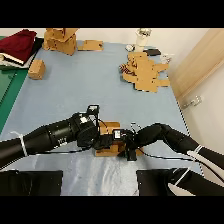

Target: Fold the box.

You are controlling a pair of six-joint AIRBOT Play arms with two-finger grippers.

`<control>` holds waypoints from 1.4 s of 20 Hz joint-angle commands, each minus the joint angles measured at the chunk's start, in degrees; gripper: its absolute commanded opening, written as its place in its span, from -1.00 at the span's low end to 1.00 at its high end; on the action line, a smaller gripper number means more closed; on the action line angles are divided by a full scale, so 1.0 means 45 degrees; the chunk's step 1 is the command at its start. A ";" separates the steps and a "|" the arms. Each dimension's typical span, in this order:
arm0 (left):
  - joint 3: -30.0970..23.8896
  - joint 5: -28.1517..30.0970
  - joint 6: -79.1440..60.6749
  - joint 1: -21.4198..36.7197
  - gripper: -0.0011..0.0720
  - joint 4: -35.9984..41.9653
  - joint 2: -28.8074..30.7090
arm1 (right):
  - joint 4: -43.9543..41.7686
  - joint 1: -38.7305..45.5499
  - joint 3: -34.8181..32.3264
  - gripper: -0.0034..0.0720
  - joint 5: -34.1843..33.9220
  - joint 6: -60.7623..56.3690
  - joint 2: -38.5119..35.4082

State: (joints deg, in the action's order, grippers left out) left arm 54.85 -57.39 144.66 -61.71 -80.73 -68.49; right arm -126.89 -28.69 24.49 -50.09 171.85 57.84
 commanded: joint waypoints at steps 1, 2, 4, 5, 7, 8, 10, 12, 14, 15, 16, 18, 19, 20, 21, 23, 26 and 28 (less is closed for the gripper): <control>0.0024 -0.0559 0.0850 0.0277 0.65 0.0034 0.0311 | 0.0155 0.0010 -0.0010 0.44 0.0005 0.0019 0.0000; 0.0019 -0.0758 0.0855 0.0325 0.65 0.0078 0.0340 | 0.0155 0.0010 -0.0010 0.44 0.0005 0.0019 0.0000; 0.0019 -0.0874 0.0831 0.0345 0.65 0.0078 0.0301 | 0.0151 0.0010 -0.0010 0.44 0.0005 0.0019 0.0000; 0.0019 -0.0928 0.0821 0.0345 0.65 0.0063 0.0296 | 0.0155 0.0010 -0.0010 0.44 0.0005 0.0019 0.0000; 0.0019 -0.0952 0.0787 0.0345 0.58 -0.0068 0.0306 | 0.0151 0.0010 -0.0010 0.44 0.0005 0.0019 0.0000; 0.0019 -0.0952 0.0495 0.0345 -0.11 -0.0087 0.0330 | 0.0155 0.0010 -0.0010 0.44 0.0005 0.0019 0.0000; 0.0019 -0.1039 -0.0301 0.0345 -0.93 -0.0117 0.0559 | 0.0151 0.0010 -0.0010 0.44 0.0005 0.0019 0.0000; 0.0015 -0.1501 -0.0845 0.0350 -0.94 -0.0423 0.1166 | 0.0155 0.0010 -0.0010 0.44 0.0005 0.0019 0.0000; -0.0146 -0.2307 -0.1166 0.0505 -0.94 -0.1093 0.2093 | 0.0155 0.0010 -0.0010 0.44 0.0005 0.0019 0.0000; -0.0437 -0.2526 -0.1622 0.0811 -0.94 -0.1224 0.2652 | 0.0155 0.0010 -0.0010 0.44 0.0005 0.0024 0.0000; -0.0879 -0.2608 -0.2220 0.1365 -0.94 -0.1161 0.3245 | 0.0155 0.0010 -0.0010 0.44 0.0005 0.0024 0.0000; -0.2171 -0.2127 -0.5212 0.3245 -0.94 -0.0010 0.4459 | 0.0155 0.0010 -0.0010 0.44 0.0010 0.0019 0.0000; -0.2812 -0.1593 -0.7402 0.4294 -0.94 0.1156 0.4877 | 0.0155 0.0010 -0.0010 0.44 0.0005 0.0024 0.0000; -0.3439 -0.1132 -0.9690 0.5493 -0.94 0.2803 0.5158 | 0.0151 0.0010 -0.0010 0.44 0.0005 0.0019 0.0000; -0.3920 -0.1005 -1.1725 0.6543 -0.94 0.4493 0.5231 | 0.0151 0.0010 -0.0010 0.44 0.0005 0.0019 0.0000; -0.4614 -0.1005 -1.4042 0.8077 -0.94 0.6989 0.5168 | 0.0151 0.0010 -0.0010 0.44 0.0005 0.0019 0.0000; -0.4687 -0.0991 -1.4440 0.8053 -0.94 0.7266 0.4852 | 0.0155 0.0010 -0.0010 0.44 0.0005 0.0019 0.0000; -0.4687 -0.0933 -1.6558 0.7315 -0.94 0.8072 0.4741 | 0.0151 0.0010 -0.0010 0.44 0.0005 0.0019 0.0000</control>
State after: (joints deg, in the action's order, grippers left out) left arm 34.87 -62.26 84.09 -28.36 -52.05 -46.78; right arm -126.19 -28.60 24.38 -50.09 171.96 57.87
